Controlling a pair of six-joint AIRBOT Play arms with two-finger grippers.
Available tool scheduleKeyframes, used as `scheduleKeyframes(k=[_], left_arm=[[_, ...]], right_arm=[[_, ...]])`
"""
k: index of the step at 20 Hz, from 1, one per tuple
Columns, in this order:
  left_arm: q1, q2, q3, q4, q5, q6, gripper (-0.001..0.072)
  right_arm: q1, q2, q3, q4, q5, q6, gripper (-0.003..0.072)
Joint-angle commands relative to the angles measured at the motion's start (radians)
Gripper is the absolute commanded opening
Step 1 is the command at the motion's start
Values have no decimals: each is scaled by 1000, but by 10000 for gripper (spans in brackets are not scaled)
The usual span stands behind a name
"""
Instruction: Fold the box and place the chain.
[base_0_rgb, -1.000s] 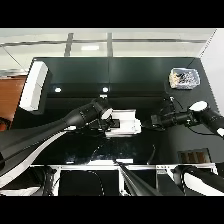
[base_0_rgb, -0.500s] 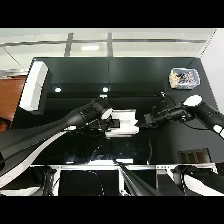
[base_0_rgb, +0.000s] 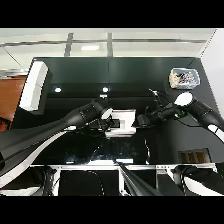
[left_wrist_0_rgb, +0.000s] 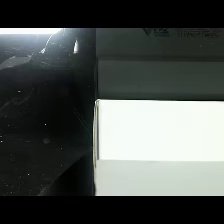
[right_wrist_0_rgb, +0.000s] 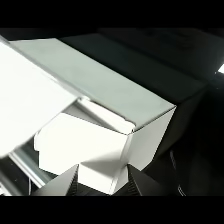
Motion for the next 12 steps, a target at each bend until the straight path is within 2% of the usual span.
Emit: scheduleKeyframes(k=[1,6,9,12], left_arm=[[0,0,0,0,0,0,26],[1,0,0,0,0,0,26],[1,0,0,0,0,0,26],[1,0,0,0,0,0,26]], right_arm=[[63,0,8,-66,-71,89,336],[187,-1,52,-291,-155,317,335],[256,-14,98,-473,-148,498,335],[315,-39,133,-575,-137,596,306]])
